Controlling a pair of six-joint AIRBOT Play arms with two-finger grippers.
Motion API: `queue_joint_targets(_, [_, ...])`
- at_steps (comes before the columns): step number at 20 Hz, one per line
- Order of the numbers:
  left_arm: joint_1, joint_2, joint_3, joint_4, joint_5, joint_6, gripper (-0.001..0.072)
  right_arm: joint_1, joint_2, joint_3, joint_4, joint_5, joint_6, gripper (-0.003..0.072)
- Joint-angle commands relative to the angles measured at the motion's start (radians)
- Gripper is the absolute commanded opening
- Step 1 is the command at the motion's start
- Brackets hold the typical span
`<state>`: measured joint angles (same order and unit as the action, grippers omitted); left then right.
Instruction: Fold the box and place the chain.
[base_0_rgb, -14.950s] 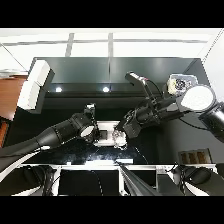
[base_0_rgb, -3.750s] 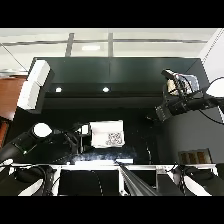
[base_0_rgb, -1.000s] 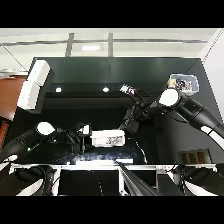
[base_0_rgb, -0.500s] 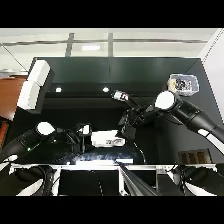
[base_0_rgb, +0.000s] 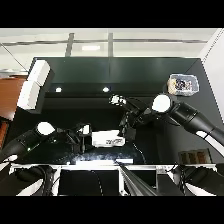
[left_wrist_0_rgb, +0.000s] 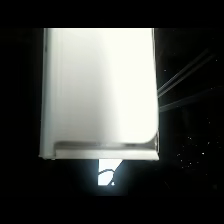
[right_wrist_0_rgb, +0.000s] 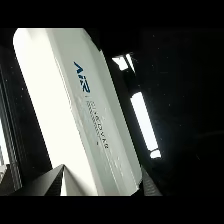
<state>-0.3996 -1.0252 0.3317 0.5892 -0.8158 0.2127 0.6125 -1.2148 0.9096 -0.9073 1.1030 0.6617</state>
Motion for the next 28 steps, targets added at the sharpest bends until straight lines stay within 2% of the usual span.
queue_joint_targets(1, [-0.001,0.0,0.0,0.0,0.0,0.001,0.0485,0.011,0.0,0.0,0.021,0.0,-0.005,0.0536])
queue_joint_targets(2, [-0.001,0.0,0.0,0.0,-0.002,0.0,0.0485,0.022,0.001,0.0,0.02,0.0,-0.006,0.0499])
queue_joint_targets(3, [-0.001,0.0,0.0,0.0,-0.003,0.0,0.0485,0.035,0.001,0.0,0.02,0.0,-0.006,0.0412])
queue_joint_targets(5, [-0.001,0.0,0.0,0.0,-0.003,0.001,0.0485,0.065,0.001,0.0,0.008,0.0,-0.006,0.0408])
queue_joint_targets(6, [-0.001,0.0,0.0,0.0,-0.003,0.001,0.0485,0.081,0.001,0.0,-0.007,-0.002,-0.005,0.0343])
queue_joint_targets(7, [-0.001,0.0,0.0,0.0,-0.003,0.001,0.0485,0.097,0.001,0.0,-0.03,-0.009,-0.004,0.0341])
queue_joint_targets(8, [-0.001,0.0,0.0,0.0,-0.003,0.001,0.0485,0.111,0.001,0.0,-0.057,-0.016,-0.003,0.0271])
queue_joint_targets(9, [-0.001,0.0,0.0,0.0,-0.003,0.001,0.0485,0.122,0.001,0.0,-0.077,-0.027,0.0,0.0246])
queue_joint_targets(28, [-0.001,0.0,0.0,0.0,-0.003,0.001,0.0485,0.158,0.001,0.0,-0.125,-0.076,0.051,0.0244])
